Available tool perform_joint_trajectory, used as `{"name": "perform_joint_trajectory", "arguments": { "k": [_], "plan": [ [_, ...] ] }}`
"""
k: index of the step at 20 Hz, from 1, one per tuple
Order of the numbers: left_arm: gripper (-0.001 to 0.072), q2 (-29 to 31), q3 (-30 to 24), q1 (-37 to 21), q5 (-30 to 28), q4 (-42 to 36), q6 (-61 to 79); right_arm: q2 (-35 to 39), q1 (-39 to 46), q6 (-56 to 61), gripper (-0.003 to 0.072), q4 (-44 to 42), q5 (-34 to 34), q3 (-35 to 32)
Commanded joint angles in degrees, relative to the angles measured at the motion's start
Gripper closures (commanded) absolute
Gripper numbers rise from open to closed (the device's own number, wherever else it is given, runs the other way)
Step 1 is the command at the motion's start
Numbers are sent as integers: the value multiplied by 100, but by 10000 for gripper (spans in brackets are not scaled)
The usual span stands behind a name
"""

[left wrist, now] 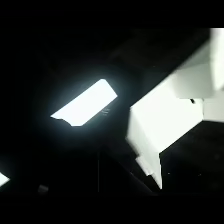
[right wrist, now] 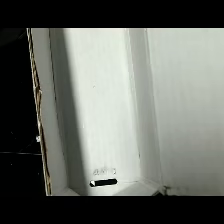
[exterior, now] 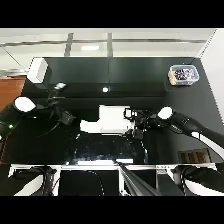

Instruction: Fold the box and place the chain.

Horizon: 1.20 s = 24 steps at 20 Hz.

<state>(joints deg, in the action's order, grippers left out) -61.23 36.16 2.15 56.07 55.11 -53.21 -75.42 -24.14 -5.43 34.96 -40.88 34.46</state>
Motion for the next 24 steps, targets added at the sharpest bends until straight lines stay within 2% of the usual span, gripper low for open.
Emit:
{"name": "perform_joint_trajectory", "arguments": {
  "k": [1,2,4,6,8,10,13,16,17,18,19,20,24],
  "plan": [
    [683,-295,-487,-1311,778,-1532,-911,-2,-2,0,549,2,-2,7],
    [684,-538,-614,-1523,1036,-2006,-553,-2,-2,0,549,0,-2,7],
    [685,-1073,-695,-1539,1279,-2374,-345,-2,-2,0,549,0,-2,7],
    [686,-1552,-693,-1233,1239,-2520,-114,-2,-2,0,549,2,-2,7],
    [686,-1910,-667,-802,911,-2590,-98,-2,-2,0,549,2,-2,7],
    [686,-2133,-538,-326,693,-2594,-98,-2,-2,0,549,2,-2,7],
    [686,-2216,-238,199,765,-2610,-4,-2,-2,0,550,2,-2,7],
    [681,-2216,85,229,1231,-3040,695,-2,-2,0,549,2,-2,7],
    [603,-2216,205,190,1460,-3134,780,-2,-2,0,549,0,-2,7],
    [380,-2216,310,177,1670,-3158,780,-2,-2,0,549,2,-2,7],
    [128,-2216,391,179,1864,-3158,780,-2,-2,0,549,2,-2,7],
    [86,-2216,446,210,1987,-3161,780,-2,-2,0,549,0,-2,7],
    [87,-2218,472,636,1812,-3141,756,-2,-2,0,549,0,-2,7]
  ]
}}
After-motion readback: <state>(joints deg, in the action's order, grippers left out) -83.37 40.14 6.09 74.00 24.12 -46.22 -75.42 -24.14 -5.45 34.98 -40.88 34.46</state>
